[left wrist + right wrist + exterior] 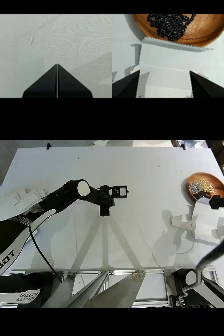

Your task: Fold the box and place the chain.

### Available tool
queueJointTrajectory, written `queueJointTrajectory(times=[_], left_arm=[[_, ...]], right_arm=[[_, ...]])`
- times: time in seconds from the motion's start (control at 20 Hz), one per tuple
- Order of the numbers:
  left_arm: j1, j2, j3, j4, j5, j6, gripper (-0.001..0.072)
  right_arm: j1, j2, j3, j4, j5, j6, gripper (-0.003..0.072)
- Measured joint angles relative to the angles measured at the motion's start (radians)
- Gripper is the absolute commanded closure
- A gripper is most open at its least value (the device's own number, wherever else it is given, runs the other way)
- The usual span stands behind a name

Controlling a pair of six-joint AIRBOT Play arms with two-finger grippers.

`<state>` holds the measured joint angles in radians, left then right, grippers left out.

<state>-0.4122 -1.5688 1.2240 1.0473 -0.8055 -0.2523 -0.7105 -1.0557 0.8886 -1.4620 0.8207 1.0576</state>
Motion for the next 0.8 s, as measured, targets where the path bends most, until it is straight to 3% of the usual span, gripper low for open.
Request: queueJointTrajectory(times=[0.65, 0.8], left_arm=[[0.0, 0.0, 0.0, 0.0, 0.0, 0.0, 0.0695], [0.0, 0.0, 0.0, 0.0, 0.0, 0.0, 0.0695]], right_arm=[[0.0, 0.0, 0.0, 0.011, -0.011, 0.009, -0.0034], [0.0, 0.0, 0.0, 0.037, -0.021, 0.012, 0.0032]])
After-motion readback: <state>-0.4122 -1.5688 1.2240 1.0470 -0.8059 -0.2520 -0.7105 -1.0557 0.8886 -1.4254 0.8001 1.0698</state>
